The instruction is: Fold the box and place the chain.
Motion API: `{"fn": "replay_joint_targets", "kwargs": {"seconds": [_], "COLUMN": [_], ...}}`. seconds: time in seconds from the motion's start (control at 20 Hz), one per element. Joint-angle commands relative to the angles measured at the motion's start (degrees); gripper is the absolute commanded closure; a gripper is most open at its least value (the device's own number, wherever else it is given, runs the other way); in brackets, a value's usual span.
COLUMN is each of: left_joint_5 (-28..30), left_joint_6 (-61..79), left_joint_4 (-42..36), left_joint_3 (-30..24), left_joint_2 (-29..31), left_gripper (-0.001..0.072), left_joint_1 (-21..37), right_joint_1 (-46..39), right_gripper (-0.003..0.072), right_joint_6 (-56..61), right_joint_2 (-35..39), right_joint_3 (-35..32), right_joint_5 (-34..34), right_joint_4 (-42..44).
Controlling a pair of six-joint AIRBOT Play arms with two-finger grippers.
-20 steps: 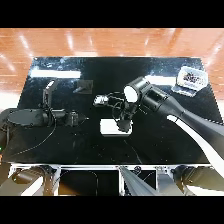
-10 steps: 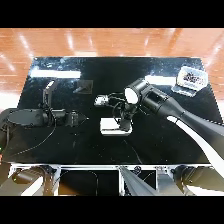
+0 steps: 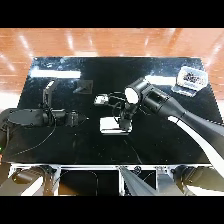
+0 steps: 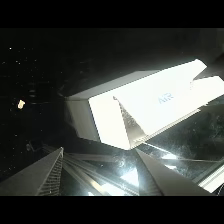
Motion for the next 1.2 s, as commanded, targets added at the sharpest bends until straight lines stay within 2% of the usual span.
{"fn": "replay_joint_targets", "kwargs": {"seconds": [0.0,0.45,0.8,1.15], "left_joint_5": [0.02,0.00,0.00,0.00], "left_joint_6": [0.02,0.02,0.00,0.00], "left_joint_4": [0.02,0.02,0.02,-0.20], "left_joint_3": [0.00,0.00,0.00,0.00], "left_joint_2": [0.02,0.02,0.02,0.02], "left_gripper": [0.0152,0.0152,0.0152,0.0152], "left_joint_1": [-0.02,-0.02,-0.02,-0.02], "right_joint_1": [0.04,0.04,0.04,-0.20], "right_gripper": [0.0336,0.0336,0.0334,0.0335], "right_joint_6": [0.04,0.04,0.04,2.51], "right_joint_2": [0.02,0.00,-0.02,0.55], "right_joint_3": [-0.02,-2.60,-2.64,-1.99], "right_joint_5": [0.20,-0.24,2.54,2.36], "right_joint_4": [0.74,1.64,4.83,4.00]}}
